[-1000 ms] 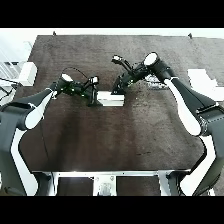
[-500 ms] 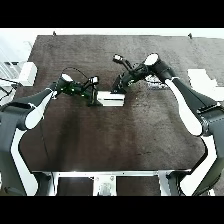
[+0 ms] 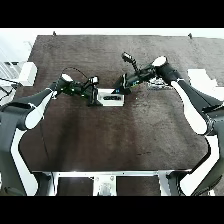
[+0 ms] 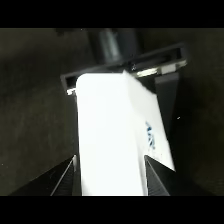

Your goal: Fold the box and place the chain.

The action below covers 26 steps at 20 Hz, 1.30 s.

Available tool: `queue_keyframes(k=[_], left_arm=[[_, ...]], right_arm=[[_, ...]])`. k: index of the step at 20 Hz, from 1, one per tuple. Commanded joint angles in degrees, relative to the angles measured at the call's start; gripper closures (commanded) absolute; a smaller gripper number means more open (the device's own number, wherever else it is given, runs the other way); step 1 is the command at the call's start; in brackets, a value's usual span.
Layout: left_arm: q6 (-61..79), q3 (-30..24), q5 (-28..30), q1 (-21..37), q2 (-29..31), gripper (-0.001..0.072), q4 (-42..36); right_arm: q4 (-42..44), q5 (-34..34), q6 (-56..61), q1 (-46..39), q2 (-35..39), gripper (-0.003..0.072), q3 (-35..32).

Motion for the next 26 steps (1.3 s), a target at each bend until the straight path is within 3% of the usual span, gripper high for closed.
queue_keyframes(k=[1,4,8,11,16,17,18,19,25,26], left_arm=[[0.0,0.0,0.0,0.0,0.0,0.0234,0.0],[0.0,0.0,0.0,0.0,0.0,0.0234,0.0],[0.0,0.0,0.0,0.0,0.0,0.0234,0.0],[0.0,0.0,0.0,0.0,0.0,0.0234,0.0],[0.0,0.0,0.0,0.0,0.0,0.0234,0.0],[0.0,0.0,0.0,0.0,0.0,0.0234,0.0],[0.0,0.0,0.0,0.0,0.0,0.0234,0.0],[0.0,0.0,0.0,0.0,0.0,0.0234,0.0],[0.0,0.0,0.0,0.0,0.0,0.0234,0.0],[0.0,0.0,0.0,0.0,0.0,0.0234,0.0]], right_arm=[[1.2,-2.1,-4.5,-0.2,0.0,0.0192,-3.8],[0.8,-3.0,-6.5,-0.2,0.0,0.0190,-3.8],[6.1,4.5,-6.7,-0.7,4.1,0.0189,-3.5],[6.0,1.0,-9.1,-1.4,8.6,0.0189,-3.5],[2.9,-6.4,-8.8,-1.7,5.8,0.0191,-3.7],[2.1,-6.5,-7.8,-1.7,4.6,0.0208,-3.7],[0.9,-6.8,-6.5,-1.6,3.4,0.0305,-3.7],[-0.2,-6.9,-5.7,-1.6,2.5,0.0321,-3.6],[-4.4,-6.9,-2.4,-0.8,1.4,0.0314,-3.6],[-5.2,-6.2,-1.7,-0.5,1.4,0.0270,-3.6]])
